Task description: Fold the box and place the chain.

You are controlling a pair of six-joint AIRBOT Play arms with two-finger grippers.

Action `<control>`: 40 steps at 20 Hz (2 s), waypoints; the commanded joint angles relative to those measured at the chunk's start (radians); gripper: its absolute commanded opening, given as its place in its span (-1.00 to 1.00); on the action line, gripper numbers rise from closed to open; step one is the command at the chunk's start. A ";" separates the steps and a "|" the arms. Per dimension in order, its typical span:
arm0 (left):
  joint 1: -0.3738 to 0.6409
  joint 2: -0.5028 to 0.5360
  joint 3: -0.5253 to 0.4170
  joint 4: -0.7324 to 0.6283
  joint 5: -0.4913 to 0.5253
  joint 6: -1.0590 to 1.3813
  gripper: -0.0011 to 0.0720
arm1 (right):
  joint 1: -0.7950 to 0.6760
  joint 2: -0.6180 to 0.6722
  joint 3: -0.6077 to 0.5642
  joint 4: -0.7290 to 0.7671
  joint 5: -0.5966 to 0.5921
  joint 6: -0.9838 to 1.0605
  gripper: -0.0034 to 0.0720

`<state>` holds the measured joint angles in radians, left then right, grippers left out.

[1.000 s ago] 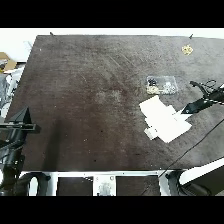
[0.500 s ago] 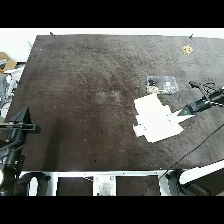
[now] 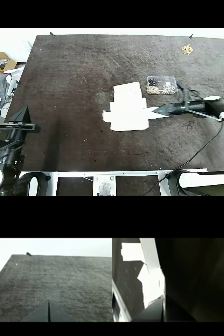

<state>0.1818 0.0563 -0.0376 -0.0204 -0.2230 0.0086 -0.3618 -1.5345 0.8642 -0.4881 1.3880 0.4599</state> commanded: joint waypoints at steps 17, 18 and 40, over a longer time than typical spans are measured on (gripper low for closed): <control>0.000 -0.076 0.134 -0.116 -0.334 -0.047 -0.26 | 0.379 0.030 -0.132 0.462 -0.611 -0.426 -0.91; 0.000 -0.145 0.164 -0.114 -0.361 -0.056 -0.26 | 0.379 0.029 -0.137 0.463 -0.620 -0.435 -0.91; -0.312 -2.044 1.866 0.636 -1.138 -0.691 0.17 | 0.380 0.030 -0.137 0.466 -0.599 -0.465 -0.91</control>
<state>-0.1093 -1.8267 1.6550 0.5190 -1.2602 -0.5892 0.0177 -1.5055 0.7277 -0.0223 0.7887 -0.0048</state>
